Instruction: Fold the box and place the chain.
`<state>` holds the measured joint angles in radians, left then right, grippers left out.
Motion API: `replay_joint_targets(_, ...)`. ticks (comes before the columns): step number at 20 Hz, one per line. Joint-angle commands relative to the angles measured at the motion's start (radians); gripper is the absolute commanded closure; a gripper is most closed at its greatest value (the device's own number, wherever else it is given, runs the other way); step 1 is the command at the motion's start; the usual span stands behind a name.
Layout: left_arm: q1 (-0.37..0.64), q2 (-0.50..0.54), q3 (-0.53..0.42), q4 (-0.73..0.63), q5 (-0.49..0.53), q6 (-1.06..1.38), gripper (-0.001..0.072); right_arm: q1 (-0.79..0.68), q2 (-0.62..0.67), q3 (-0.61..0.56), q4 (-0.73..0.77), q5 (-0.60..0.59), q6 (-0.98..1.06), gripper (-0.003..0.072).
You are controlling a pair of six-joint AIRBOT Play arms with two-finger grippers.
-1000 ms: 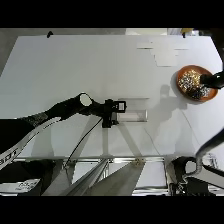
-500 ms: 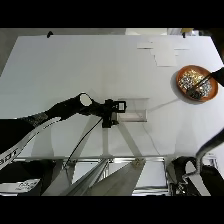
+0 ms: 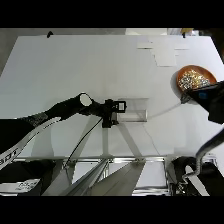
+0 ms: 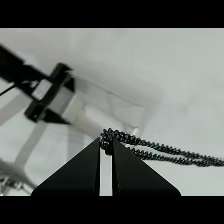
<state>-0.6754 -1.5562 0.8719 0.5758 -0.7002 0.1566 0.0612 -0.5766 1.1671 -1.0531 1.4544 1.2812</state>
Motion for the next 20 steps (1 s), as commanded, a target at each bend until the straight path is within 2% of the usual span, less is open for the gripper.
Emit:
replay_joint_targets(1, 0.001, 0.001, 0.000, 0.000, 0.000, 0.000, 0.0647, 0.113, 0.009, -0.008, 0.029, -0.002, 0.003, 0.0667)
replay_joint_targets(4, 0.001, 0.001, 0.000, 0.000, 0.000, 0.000, 0.0647, 0.189, 0.006, -0.068, 0.101, -0.103, 0.000, 0.0667)
replay_joint_targets(9, 0.001, 0.001, 0.000, 0.000, 0.000, 0.000, 0.0647, 0.297, -0.039, -0.238, 0.090, -0.269, -0.031, 0.0667)
replay_joint_targets(14, 0.001, 0.001, 0.000, 0.000, 0.000, 0.000, 0.0647, 0.352, -0.185, -0.320, 0.088, -0.377, -0.088, 0.0667)
replay_joint_targets(20, 0.001, 0.001, 0.000, 0.000, 0.000, 0.000, 0.0647, 0.353, -0.371, -0.362, 0.049, -0.440, -0.165, 0.0666)
